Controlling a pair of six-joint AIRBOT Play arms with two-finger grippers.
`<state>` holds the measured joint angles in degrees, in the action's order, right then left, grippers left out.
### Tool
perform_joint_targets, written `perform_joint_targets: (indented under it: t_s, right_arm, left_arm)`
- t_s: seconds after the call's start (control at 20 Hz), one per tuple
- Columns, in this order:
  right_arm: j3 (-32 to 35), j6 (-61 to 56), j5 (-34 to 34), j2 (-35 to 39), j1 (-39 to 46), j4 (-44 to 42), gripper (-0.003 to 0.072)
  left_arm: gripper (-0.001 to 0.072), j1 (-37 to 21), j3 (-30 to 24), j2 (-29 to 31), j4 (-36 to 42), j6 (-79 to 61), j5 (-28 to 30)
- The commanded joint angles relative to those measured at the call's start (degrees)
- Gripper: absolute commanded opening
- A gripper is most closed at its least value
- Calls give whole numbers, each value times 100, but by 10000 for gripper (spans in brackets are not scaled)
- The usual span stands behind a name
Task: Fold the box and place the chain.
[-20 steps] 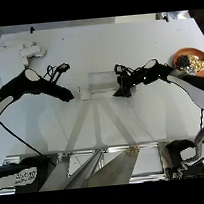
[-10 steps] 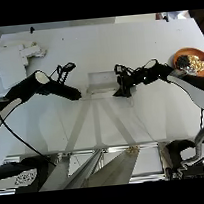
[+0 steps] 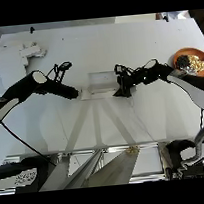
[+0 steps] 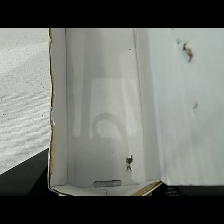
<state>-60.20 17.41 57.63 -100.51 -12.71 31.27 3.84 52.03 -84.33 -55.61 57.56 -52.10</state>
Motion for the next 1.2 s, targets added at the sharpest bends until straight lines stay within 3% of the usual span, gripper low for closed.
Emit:
perform_joint_targets:
  t_s: [0.0,0.3,0.5,0.95,1.15]
  right_arm:
    - [2,-2,2,-4,-2,-2,375]
    - [2,-2,2,-4,-2,-2,375]
    - [2,-2,2,-4,-2,-2,375]
    - [2,-2,0,-4,-2,0,375]
    - [2,-2,2,-4,-2,0,375]
  left_arm:
    - [3,-140,-22,26,-179,101,0]
    - [2,70,-302,11,48,105,282]
    - [3,92,-302,11,835,-52,363]
    - [4,90,-302,11,879,-74,387]
    - [18,87,-302,13,1368,-315,372]
